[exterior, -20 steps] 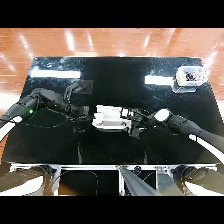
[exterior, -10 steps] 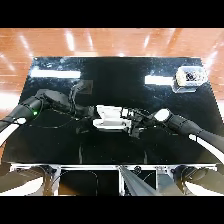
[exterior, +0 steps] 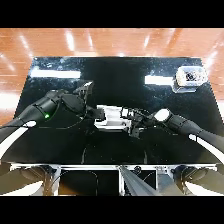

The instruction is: Fold the box and place the chain.

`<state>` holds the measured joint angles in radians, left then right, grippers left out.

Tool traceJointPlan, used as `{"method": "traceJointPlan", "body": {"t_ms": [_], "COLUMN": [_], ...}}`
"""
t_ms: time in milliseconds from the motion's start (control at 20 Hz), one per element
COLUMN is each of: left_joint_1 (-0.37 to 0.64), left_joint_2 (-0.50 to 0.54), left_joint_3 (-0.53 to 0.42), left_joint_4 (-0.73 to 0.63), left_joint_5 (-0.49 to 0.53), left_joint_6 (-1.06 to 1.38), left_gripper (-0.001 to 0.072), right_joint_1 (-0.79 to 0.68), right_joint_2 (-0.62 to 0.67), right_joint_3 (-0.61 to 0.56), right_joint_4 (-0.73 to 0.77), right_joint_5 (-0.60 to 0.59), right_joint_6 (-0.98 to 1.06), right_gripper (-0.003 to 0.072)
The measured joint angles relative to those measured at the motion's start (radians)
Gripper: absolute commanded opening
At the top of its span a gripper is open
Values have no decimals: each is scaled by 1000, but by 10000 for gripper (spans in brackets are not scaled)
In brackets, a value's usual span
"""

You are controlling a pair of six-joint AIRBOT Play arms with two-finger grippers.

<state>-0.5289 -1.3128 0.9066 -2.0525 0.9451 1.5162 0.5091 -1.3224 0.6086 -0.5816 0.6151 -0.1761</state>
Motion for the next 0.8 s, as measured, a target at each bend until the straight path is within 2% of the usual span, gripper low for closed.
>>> {"method": "traceJointPlan", "body": {"t_ms": [250,800], "left_joint_1": [-75,-103], "left_joint_2": [0,-17], "left_joint_3": [33,41], "left_joint_4": [190,269], "left_joint_5": [-22,-10], "left_joint_6": [-201,-286], "left_gripper": [606,598], "right_joint_1": [0,0], "right_joint_2": [0,0], "right_joint_3": [0,0], "right_joint_4": [0,0], "right_joint_5": [0,0], "right_joint_6": [0,-1], "right_gripper": [544,544]}}
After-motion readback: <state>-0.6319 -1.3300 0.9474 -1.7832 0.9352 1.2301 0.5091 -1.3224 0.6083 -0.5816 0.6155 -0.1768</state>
